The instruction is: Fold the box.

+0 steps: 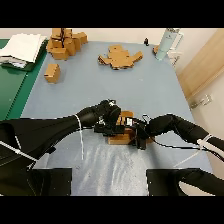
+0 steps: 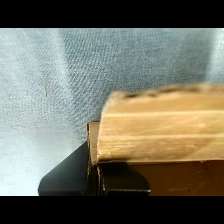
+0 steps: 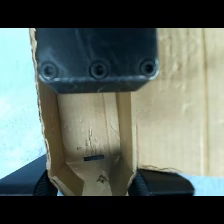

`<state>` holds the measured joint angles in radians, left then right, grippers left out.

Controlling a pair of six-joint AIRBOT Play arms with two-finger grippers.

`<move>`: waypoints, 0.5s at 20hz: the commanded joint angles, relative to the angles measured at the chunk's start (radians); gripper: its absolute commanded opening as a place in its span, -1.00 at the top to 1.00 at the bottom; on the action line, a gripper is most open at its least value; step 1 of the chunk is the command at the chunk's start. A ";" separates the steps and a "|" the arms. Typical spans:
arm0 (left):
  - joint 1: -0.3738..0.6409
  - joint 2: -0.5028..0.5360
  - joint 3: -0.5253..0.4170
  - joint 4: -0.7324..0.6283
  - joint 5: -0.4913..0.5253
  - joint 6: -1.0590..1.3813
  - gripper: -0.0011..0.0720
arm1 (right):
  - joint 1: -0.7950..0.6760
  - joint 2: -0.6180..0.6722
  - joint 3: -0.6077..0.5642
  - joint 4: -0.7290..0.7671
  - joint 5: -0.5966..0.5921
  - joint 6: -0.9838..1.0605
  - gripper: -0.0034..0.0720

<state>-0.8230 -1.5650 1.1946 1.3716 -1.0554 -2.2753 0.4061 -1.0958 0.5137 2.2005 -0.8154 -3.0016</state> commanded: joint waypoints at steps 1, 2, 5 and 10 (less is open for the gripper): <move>-0.001 -0.003 0.001 -0.015 0.005 0.004 0.93 | 0.001 0.000 0.000 0.003 0.003 -0.001 -0.45; 0.000 -0.003 0.001 -0.020 0.004 0.005 0.93 | 0.001 0.000 0.000 0.003 0.003 -0.001 -0.45; 0.000 -0.002 0.001 -0.026 -0.007 0.008 0.92 | 0.001 0.000 0.000 0.003 0.003 -0.001 -0.45; 0.002 -0.002 0.002 -0.026 -0.062 0.007 -0.10 | 0.001 0.000 0.000 0.003 0.003 -0.001 -0.45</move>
